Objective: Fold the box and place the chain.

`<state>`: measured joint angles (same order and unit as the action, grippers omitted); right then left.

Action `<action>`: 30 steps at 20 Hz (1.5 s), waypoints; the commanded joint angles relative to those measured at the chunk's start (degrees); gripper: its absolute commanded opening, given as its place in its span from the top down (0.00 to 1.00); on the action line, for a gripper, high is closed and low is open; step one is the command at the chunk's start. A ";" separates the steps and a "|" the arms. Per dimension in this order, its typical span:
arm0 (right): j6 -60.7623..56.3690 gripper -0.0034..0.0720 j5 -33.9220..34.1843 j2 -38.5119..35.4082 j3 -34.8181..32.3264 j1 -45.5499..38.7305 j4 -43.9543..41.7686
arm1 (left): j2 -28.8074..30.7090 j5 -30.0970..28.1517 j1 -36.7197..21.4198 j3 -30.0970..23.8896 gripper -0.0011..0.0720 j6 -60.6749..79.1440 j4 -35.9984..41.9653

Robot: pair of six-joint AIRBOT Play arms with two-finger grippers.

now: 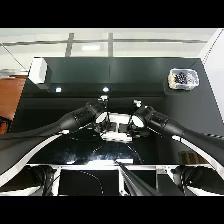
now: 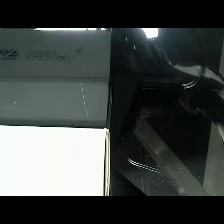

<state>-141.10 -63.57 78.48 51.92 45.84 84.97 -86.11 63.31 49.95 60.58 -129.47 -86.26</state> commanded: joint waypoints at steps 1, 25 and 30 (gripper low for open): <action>-0.35 0.89 0.20 0.02 0.02 -0.02 0.15 | 0.00 -0.02 0.00 -0.02 0.94 0.02 -0.02; 1.97 0.36 -0.37 -1.70 0.09 -0.20 1.40 | 0.00 0.11 0.00 -0.02 0.94 0.02 0.00; 7.82 0.37 -1.77 -11.85 0.09 -1.25 6.12 | 0.00 0.24 0.00 -0.02 0.94 0.02 0.00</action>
<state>-136.99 -64.51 71.66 51.96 45.23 88.86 -86.11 63.40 49.95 60.60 -129.43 -86.24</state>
